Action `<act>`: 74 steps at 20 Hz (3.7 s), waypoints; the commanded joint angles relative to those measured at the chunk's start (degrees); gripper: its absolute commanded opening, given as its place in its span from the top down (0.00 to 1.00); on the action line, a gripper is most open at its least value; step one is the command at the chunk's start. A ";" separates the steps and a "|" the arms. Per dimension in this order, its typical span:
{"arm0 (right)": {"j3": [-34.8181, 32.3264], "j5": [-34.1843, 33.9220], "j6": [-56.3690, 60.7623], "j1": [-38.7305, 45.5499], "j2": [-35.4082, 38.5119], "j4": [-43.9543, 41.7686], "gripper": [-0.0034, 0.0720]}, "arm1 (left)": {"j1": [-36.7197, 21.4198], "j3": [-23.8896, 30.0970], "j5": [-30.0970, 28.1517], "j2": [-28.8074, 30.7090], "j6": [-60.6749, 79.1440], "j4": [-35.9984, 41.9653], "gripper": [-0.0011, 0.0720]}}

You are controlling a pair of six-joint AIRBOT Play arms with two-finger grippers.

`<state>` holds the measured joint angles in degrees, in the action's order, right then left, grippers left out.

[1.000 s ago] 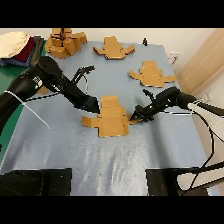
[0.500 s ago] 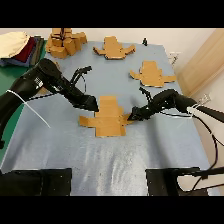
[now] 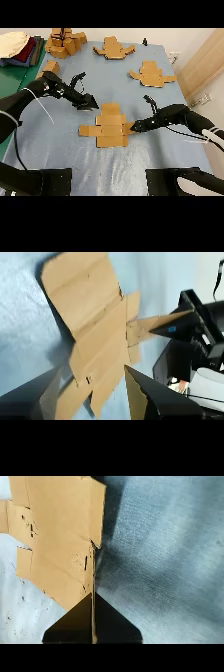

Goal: Fold the box.

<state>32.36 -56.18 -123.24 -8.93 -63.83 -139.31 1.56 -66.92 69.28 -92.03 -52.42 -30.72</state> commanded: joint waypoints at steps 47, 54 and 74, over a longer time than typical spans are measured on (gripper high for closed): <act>-1.27 4.63 10.69 2.82 6.05 8.07 0.44 | 9.55 0.24 -2.49 -2.38 29.99 14.40 0.97; 1.92 5.01 24.33 9.68 6.03 10.08 0.49 | 14.71 10.78 -9.29 8.46 49.51 19.41 0.97; 1.90 11.76 25.81 9.16 5.99 6.84 0.68 | 14.75 20.00 -20.00 6.69 66.42 25.86 0.97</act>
<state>34.24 -44.64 -97.47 0.38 -57.82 -132.31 16.80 -46.96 50.94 -84.36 13.96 -5.19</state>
